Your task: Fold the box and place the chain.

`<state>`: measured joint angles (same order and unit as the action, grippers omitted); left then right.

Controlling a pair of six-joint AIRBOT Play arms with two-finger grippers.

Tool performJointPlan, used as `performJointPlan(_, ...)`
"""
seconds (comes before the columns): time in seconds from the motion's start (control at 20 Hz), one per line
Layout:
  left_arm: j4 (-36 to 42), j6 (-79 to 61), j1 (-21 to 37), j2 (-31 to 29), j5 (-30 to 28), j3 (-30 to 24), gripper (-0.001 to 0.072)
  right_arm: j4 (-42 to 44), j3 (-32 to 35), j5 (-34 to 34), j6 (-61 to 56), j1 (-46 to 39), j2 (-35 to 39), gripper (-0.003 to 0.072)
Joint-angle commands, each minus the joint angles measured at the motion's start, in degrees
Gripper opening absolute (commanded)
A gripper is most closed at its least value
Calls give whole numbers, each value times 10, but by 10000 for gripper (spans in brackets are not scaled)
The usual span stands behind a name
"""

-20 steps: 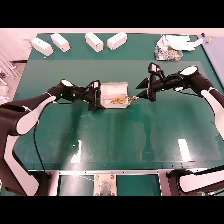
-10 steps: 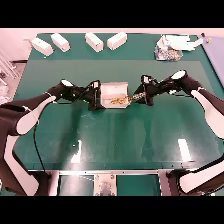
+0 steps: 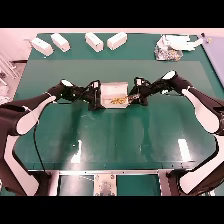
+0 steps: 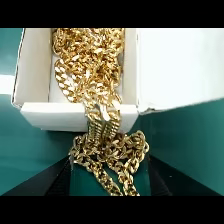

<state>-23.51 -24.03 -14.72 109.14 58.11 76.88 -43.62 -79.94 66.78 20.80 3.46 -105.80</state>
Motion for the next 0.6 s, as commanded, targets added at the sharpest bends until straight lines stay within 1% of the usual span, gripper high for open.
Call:
performJointPlan(0.0,0,0,0,0,0,0,470,6,-6,-5,1,12,-13,569)
performJointPlan(0.1,0,0,0,0,0,0,470,5,-6,-19,-13,13,-18,567)
performJointPlan(0.25,0,0,0,0,0,0,470,-7,-6,-30,-21,13,-21,437)
performJointPlan(0.3,0,0,0,0,0,0,470,-9,-6,-29,-23,13,-21,348)
performJointPlan(0.45,0,0,0,0,0,0,470,-13,-6,-29,-30,13,-20,193)
performJointPlan(0.55,0,0,0,0,0,0,470,-24,-6,-29,-44,12,-18,53)
